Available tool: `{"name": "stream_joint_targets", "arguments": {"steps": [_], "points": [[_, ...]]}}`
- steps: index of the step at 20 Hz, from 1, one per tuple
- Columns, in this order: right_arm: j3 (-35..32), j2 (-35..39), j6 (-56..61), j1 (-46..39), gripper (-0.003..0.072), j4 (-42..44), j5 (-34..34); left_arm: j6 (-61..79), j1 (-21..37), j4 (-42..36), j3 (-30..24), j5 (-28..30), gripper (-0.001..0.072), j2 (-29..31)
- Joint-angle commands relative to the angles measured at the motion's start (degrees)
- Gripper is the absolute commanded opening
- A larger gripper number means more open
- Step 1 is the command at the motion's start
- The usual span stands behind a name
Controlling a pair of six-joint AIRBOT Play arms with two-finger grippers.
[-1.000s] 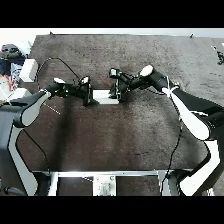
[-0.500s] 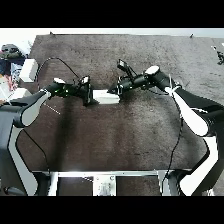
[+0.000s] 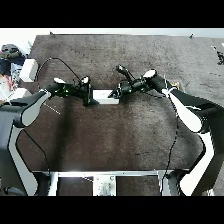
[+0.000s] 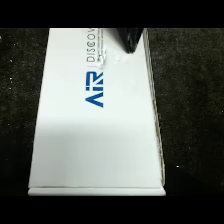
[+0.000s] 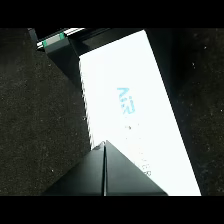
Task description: Fold the box and place the chain.
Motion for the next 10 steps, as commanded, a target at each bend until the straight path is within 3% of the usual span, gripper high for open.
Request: {"name": "stream_joint_targets", "arguments": {"steps": [1, 5, 10], "points": [[-0.07, 1.11, 1.31, -0.04, 0.0008, -1.05, -1.07, -0.13, 0.07, -0.04, 0.0, 0.0, 0.0285, 0.0], [-0.07, 8.39, 0.63, -0.07, 0.0007, 4.72, -1.03, -0.13, 0.07, -0.04, 0.0, 0.0, 0.0285, 0.0], [-0.55, 21.77, 8.5, -1.38, 0.0006, 4.44, -1.99, -0.13, 0.07, -0.04, 0.0, -0.02, 0.0285, 0.0]]}}
